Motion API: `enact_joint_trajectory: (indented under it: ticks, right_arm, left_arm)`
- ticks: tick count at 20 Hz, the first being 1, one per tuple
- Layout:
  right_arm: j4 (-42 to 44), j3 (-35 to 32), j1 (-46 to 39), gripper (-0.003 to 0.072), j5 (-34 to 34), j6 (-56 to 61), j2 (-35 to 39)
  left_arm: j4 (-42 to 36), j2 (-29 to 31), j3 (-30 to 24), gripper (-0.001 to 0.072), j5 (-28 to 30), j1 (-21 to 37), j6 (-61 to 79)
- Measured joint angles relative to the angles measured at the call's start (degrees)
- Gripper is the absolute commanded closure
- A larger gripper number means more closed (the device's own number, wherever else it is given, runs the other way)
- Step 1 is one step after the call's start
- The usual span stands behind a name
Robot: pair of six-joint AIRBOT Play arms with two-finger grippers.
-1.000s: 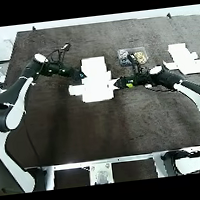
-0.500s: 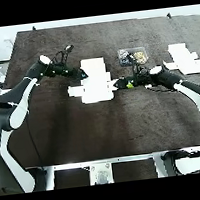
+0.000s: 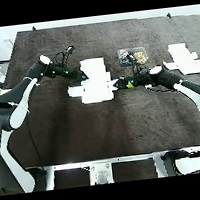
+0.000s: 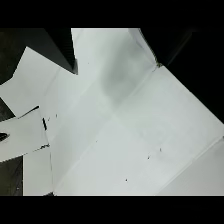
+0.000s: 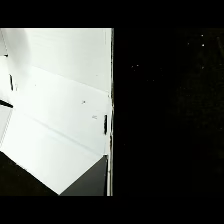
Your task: Fold the box and place the chain.
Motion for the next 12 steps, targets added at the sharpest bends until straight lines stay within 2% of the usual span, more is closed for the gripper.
enact_joint_trajectory:
  ticks: [3,5,7,8,12]
  right_arm:
    - [0.0,0.0,0.0,0.0676,0.0,0.0,0.0]
    - [-0.1,0.0,0.0,0.0676,0.0,0.0,0.0]
    - [-0.1,0.0,0.0,0.0676,0.0,0.0,0.0]
    - [0.0,0.0,0.0,0.0676,0.0,0.0,0.0]
    - [0.0,0.0,0.0,0.0676,0.0,0.0,0.0]
  left_arm:
    - [0.3,0.0,0.0,0.0247,-0.5,0.0,-0.1]
    - [0.4,0.0,0.0,0.0364,-0.5,0.0,-0.1]
    - [0.3,0.0,0.0,0.0372,-0.7,0.0,0.0]
    - [0.2,0.0,0.0,0.0460,-0.8,0.0,0.1]
    - [-1.2,0.0,0.0,0.0463,-1.4,0.0,1.5]
